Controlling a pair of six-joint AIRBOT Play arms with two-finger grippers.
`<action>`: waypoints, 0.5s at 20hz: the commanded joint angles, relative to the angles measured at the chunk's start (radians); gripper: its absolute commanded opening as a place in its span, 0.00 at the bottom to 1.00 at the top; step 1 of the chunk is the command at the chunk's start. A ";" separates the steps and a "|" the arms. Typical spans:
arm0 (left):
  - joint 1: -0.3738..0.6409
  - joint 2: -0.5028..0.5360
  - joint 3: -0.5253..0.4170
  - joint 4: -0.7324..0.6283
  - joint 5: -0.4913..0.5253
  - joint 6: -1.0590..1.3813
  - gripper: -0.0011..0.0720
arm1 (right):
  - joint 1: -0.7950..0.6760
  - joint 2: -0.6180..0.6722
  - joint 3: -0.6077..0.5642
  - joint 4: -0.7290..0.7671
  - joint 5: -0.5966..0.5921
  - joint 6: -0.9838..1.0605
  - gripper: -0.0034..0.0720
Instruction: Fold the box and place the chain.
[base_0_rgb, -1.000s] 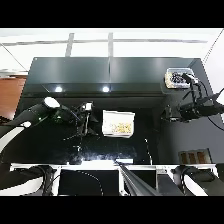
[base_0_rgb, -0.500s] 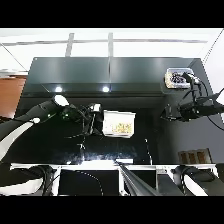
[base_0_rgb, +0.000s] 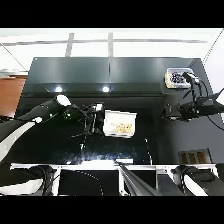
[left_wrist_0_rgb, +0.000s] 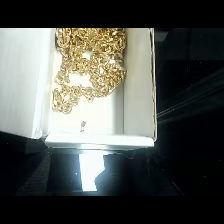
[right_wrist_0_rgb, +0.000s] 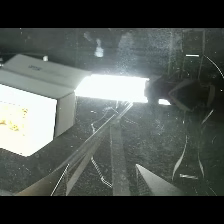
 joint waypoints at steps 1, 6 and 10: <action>0.000 -0.001 0.002 0.001 0.011 -0.002 0.99 | 0.000 0.001 0.000 0.000 -0.001 0.000 0.70; -0.001 -0.001 0.025 0.000 -0.011 -0.002 0.99 | 0.000 0.001 0.000 0.000 0.000 0.000 0.70; -0.029 -0.001 0.025 -0.003 -0.003 -0.001 0.99 | 0.000 0.001 0.000 0.000 0.000 0.000 0.70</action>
